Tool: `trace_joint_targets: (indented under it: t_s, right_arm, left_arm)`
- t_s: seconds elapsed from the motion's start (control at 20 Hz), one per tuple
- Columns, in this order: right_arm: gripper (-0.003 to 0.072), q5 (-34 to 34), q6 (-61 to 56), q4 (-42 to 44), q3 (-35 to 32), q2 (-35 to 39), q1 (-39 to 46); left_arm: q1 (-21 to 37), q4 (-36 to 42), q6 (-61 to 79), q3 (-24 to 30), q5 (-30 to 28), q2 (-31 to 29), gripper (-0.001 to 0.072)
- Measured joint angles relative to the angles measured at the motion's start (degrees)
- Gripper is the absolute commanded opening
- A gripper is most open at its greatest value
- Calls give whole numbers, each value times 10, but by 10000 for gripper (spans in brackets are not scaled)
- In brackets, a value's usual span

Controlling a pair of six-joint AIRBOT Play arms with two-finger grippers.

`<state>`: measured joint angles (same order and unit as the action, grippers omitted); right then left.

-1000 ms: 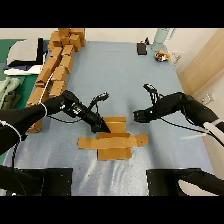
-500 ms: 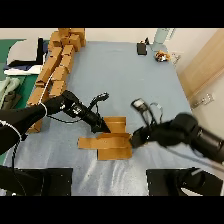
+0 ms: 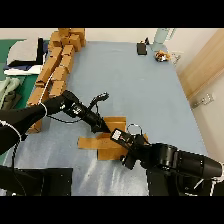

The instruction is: Fold the box.

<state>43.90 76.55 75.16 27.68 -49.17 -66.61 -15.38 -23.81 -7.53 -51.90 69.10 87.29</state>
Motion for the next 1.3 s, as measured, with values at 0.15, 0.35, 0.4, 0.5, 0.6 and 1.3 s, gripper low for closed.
trace_joint_targets:
  t_s: [0.15, 0.35, 0.4, 0.5, 0.6, 1.3]
  right_arm:
    - [687, -6, 9, -1, -2, -13, -6]
    - [687, -1, 18, 7, -1, -14, -10]
    - [687, 2, 20, 11, -1, -10, -13]
    - [687, 9, 24, 21, -1, -3, -28]
    - [688, 13, 26, 21, -2, 3, -56]
    - [688, 2, -59, -216, -30, -31, -115]
  left_arm:
    - [0, 0, 0, 0, 0, 0, 14]
    - [0, 0, 0, 0, 0, 0, 13]
    - [0, 0, 0, 0, 0, 0, 14]
    - [0, 0, 0, 0, 0, 0, 14]
    - [0, 0, 0, 0, 0, 0, 14]
    - [0, 0, 0, 0, 0, 0, 14]
